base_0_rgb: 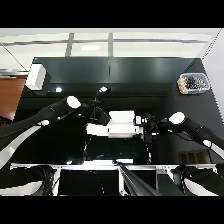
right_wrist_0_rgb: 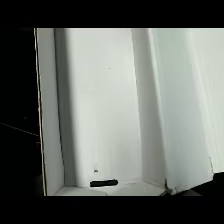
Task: Fold the box and place the chain.
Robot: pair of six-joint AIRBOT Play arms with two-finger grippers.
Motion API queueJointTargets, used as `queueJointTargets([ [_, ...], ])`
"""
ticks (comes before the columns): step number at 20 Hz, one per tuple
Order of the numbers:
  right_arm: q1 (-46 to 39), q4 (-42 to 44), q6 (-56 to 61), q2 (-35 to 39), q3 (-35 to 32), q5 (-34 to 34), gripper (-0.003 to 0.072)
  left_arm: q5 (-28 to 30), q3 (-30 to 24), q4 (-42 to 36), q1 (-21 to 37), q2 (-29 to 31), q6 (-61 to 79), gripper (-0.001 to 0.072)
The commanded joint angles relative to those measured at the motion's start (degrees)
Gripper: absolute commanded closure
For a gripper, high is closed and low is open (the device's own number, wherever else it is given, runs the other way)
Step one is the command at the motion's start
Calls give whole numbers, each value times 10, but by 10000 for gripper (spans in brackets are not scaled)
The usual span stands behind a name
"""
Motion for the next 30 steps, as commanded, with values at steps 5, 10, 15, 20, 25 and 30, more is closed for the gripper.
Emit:
queueJointTargets([
  [5, 0, 0, 6, 0, 0, -5, 590, -111, 6, 25, 99, 146, -11, 686],
  [10, 0, 2, 6, 0, 0, -5, 591, -120, -109, -25, 117, 265, 50, 681],
  [15, 0, 2, 8, 0, 0, -5, 591, -114, -163, -35, 116, 248, 232, -11],
  [20, 0, 1, 8, 0, 0, 0, 591, -25, -149, 50, 74, 194, 384, 7],
  [25, 0, 0, 8, 0, 0, 7, 591, -27, -100, 103, 7, 127, 388, 20],
  [30, 0, 0, 8, 0, 0, 6, 591, -16, -94, 13, -11, 89, 373, 240],
])
